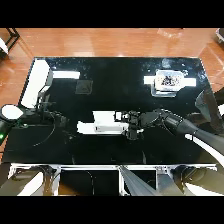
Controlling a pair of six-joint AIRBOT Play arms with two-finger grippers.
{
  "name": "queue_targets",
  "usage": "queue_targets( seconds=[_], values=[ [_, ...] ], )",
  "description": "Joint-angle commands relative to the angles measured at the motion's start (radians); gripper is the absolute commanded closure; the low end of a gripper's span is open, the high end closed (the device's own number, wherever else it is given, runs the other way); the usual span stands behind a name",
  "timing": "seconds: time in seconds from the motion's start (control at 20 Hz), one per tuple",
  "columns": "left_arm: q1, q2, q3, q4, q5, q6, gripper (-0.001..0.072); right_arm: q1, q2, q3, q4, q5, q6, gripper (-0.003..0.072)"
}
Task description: Fold the box and place the chain.
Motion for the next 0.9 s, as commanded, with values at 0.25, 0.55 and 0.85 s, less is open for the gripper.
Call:
queue_targets(
  seconds=[0.25, 0.55, 0.85],
  values=[
    [-0.016, -0.278, -0.073, -0.247, -0.017, -0.153, 0.0691, 0.001, -0.001, 0.000, 0.001, 0.006, 0.000, 0.0222],
    [-0.165, -0.304, -0.073, -0.358, 0.095, -0.152, 0.0691, 0.001, -0.001, 0.000, 0.001, 0.010, 0.000, 0.0222],
    [-0.203, -0.269, -0.052, -0.354, 0.106, -0.153, 0.0488, 0.001, -0.001, 0.000, 0.000, 0.007, 0.000, 0.0222]
  ],
)
